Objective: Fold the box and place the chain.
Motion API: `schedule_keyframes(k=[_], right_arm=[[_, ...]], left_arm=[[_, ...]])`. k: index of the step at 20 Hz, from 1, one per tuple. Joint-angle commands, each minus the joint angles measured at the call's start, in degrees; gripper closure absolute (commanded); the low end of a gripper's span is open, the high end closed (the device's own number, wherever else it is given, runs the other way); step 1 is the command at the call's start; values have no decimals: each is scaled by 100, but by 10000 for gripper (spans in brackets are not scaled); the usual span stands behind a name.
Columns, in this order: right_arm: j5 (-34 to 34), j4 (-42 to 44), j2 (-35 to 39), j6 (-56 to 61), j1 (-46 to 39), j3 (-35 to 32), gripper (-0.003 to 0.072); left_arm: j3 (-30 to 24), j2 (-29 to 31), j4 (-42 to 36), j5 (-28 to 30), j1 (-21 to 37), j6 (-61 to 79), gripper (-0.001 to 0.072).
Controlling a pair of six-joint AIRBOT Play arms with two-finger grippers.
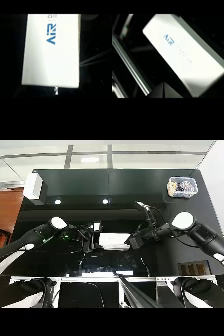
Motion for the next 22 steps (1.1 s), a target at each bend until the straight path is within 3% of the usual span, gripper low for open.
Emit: schedule_keyframes(k=[1,6,12,17,22], right_arm=[[-654,1438,-293,192,-20,-361,681],[-632,1558,-1021,184,-17,-361,680],[-872,1344,-1379,144,203,-365,679],[-986,1285,-1440,4,225,-363,678],[-389,1239,-1252,-144,109,-168,674]], left_arm=[[2,0,2,-2,2,-15,381],[2,0,2,-2,2,-15,380],[2,-2,4,-2,2,-15,379],[2,-2,4,-2,2,-15,379],[4,0,2,0,2,-15,379]])
